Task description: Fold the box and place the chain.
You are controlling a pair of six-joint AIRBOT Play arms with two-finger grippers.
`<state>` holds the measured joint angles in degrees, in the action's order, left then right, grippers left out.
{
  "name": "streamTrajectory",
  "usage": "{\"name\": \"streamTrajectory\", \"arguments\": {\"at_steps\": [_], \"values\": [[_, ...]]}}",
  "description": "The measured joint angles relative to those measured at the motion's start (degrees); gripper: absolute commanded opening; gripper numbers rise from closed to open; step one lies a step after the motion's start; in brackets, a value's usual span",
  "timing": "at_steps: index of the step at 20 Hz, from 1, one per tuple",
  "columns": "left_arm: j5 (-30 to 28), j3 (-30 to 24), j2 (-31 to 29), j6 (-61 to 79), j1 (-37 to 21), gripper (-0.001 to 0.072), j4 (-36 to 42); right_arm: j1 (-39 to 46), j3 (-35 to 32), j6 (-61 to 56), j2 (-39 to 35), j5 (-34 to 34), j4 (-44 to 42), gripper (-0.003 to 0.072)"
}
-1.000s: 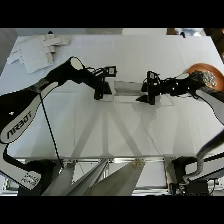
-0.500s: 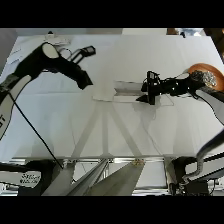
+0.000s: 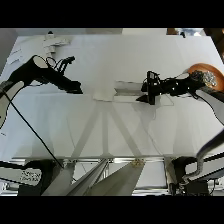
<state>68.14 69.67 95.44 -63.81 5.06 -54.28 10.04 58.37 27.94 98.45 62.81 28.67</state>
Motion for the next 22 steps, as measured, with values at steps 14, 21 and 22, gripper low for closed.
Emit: {"name": "streamTrajectory", "arguments": {"at_steps": [14,21,22], "values": [[-5.77,-1.36,4.42,-4.17,2.86,0.0003,8.66,0.0,0.0,0.0,0.0,-0.02,0.0,0.0186],[-3.8,-1.36,4.79,0.66,2.97,0.0004,13.11,0.0,0.0,0.02,0.0,-0.02,0.0,0.0186],[-3.39,-1.36,4.79,1.01,2.97,0.0004,13.33,0.0,0.0,0.0,0.0,-0.02,0.0,0.0186]]}}
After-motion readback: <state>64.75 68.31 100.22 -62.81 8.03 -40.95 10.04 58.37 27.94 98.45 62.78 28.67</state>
